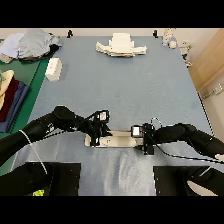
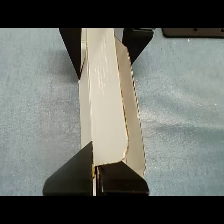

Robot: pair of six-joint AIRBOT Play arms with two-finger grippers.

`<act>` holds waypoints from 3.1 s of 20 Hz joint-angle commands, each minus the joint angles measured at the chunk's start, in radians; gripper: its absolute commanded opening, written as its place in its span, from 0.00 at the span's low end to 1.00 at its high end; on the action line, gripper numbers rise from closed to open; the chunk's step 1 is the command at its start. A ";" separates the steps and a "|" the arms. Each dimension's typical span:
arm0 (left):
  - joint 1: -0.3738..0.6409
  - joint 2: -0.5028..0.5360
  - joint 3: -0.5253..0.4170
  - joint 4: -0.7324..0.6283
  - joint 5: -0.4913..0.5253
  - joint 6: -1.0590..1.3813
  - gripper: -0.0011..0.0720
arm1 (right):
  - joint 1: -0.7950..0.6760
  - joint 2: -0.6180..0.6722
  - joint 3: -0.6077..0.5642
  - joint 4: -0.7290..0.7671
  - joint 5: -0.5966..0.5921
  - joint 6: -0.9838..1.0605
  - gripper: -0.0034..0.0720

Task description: Fold the box.

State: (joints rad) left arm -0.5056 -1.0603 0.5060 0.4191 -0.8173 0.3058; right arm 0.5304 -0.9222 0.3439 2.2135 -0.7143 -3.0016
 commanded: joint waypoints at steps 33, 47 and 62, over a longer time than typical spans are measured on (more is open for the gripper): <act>0.048 0.409 -0.015 0.188 -0.340 -1.195 0.04 | 0.001 0.000 0.000 0.001 -0.002 0.000 0.72; -0.059 -0.093 0.146 0.105 0.143 -1.321 0.03 | 0.000 0.000 0.000 0.001 -0.002 0.000 0.72; -0.018 -0.031 0.225 0.228 -0.018 -1.233 0.03 | 0.000 0.000 0.000 0.001 -0.002 0.000 0.72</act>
State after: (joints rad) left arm -0.5316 -1.1770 0.7113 0.5755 -0.7837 -0.9585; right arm 0.5304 -0.9226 0.3435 2.2143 -0.7151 -3.0028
